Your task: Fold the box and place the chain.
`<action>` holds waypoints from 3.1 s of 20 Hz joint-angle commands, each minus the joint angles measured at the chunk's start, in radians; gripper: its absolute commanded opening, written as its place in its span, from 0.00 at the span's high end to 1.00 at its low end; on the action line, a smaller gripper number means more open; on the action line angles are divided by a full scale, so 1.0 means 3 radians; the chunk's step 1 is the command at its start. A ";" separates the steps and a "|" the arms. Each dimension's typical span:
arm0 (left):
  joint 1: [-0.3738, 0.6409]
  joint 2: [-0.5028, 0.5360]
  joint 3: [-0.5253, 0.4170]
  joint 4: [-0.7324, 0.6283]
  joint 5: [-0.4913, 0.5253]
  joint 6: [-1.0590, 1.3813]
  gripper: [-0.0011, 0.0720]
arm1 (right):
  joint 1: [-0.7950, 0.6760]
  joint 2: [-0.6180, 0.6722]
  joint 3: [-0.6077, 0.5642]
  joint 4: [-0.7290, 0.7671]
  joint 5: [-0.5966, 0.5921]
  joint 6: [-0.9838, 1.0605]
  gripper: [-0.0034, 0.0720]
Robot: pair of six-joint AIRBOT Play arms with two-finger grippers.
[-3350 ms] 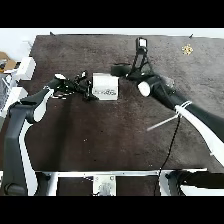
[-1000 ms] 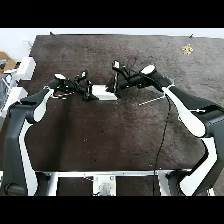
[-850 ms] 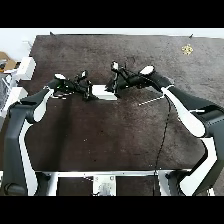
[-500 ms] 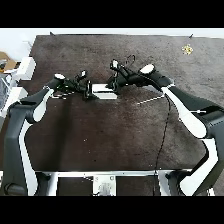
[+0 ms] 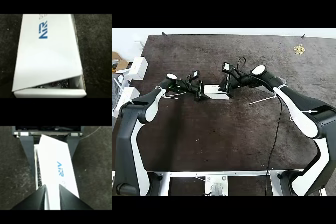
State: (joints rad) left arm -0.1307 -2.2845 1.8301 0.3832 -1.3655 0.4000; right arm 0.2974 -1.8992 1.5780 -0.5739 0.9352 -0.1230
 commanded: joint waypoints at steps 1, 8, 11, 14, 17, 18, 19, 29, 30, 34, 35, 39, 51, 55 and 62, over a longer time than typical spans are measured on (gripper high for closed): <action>-0.0001 -0.0001 0.0000 -0.0006 0.0015 -0.0003 0.52 | -0.0003 -0.0008 -0.0090 -0.0086 0.0090 0.0048 0.70; -0.0001 -0.0001 0.0000 -0.0006 0.0017 -0.0003 0.52 | -0.0090 0.0013 -0.0148 0.0135 0.0100 0.0046 0.69; -0.0001 -0.0001 0.0000 -0.0006 0.0015 -0.0003 0.52 | -0.0150 0.0062 -0.0094 0.0300 0.0120 0.0046 0.70; -0.0001 -0.0001 0.0000 -0.0006 0.0015 -0.0003 0.52 | -0.0142 0.0067 -0.0032 0.0633 0.0211 0.0047 0.84; -0.0001 -0.0001 0.0000 -0.0006 0.0015 -0.0003 0.52 | -0.0099 0.0005 -0.0033 0.0638 0.0177 0.0050 0.95; -0.0001 -0.0001 0.0000 -0.0006 0.0017 -0.0003 0.52 | -0.0097 -0.0029 -0.0033 0.0581 0.0189 0.0050 0.95; -0.0001 -0.0001 0.0000 -0.0006 0.0015 -0.0003 0.52 | -0.0097 -0.0065 -0.0033 0.0501 0.0179 0.0051 0.95; -0.0001 -0.0001 0.0000 -0.0006 0.0017 -0.0003 0.52 | -0.0281 0.0132 -0.0024 0.0830 0.0548 0.0020 0.68; -0.0001 -0.0001 0.0000 -0.0006 0.0015 -0.0003 0.52 | -0.0266 0.0121 -0.0024 0.0805 0.0635 0.0020 0.60; -0.0001 -0.0001 0.0000 -0.0006 0.0015 -0.0003 0.52 | -0.0169 0.0032 -0.0025 0.0500 0.0608 -0.0053 0.43; -0.0001 -0.0001 0.0000 -0.0006 0.0015 -0.0003 0.52 | -0.0148 0.0008 -0.0025 0.0436 0.0581 -0.0056 0.44; -0.0001 -0.0001 0.0000 -0.0006 0.0015 -0.0003 0.52 | -0.0123 -0.0029 -0.0025 0.0314 0.0318 -0.0193 0.44; -0.0001 -0.0001 0.0000 -0.0006 0.0015 -0.0003 0.52 | -0.0123 0.0022 -0.0024 0.0299 0.0020 -0.0409 0.56; -0.0001 -0.0001 0.0000 -0.0006 0.0017 -0.0003 0.52 | -0.0123 -0.0017 -0.0032 0.0273 0.0060 -0.0338 0.68; -0.0001 -0.0001 0.0000 -0.0006 0.0017 -0.0003 0.52 | -0.0123 -0.0033 -0.0066 0.0078 0.0215 -0.0207 0.68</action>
State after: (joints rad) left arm -0.1322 -2.2845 1.8297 0.3813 -1.3594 0.4000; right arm 0.2611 -1.9076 1.5604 -0.5129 0.9710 -0.2157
